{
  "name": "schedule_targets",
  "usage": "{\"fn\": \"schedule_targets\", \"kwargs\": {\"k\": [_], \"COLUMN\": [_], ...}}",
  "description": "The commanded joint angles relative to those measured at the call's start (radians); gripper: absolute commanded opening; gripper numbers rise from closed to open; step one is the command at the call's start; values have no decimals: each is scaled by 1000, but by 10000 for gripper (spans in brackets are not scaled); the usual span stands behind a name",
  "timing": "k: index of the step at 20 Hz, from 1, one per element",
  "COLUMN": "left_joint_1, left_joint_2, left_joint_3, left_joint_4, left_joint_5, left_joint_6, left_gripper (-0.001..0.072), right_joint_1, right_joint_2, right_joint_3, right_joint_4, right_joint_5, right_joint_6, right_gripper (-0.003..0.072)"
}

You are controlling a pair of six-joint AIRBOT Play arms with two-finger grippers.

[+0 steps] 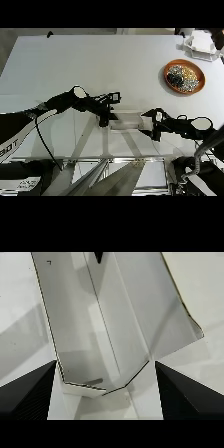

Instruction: Fold the box and place the chain.

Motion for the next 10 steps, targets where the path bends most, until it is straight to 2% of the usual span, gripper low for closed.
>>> {"fn": "schedule_targets", "kwargs": {"k": [1, 10], "left_joint_1": [0, 0], "left_joint_2": [0, 0], "left_joint_3": [0, 0], "left_joint_4": [0, 0], "left_joint_5": [0, 0], "left_joint_6": [0, 0], "left_gripper": [10, 10], "right_joint_1": [-5, -56], "right_joint_2": [-28, -87], "right_joint_3": [1, 27], "right_joint_4": [2, 1], "right_joint_5": [14, 40], "right_joint_6": [0, -22], "right_gripper": [693, 693]}}
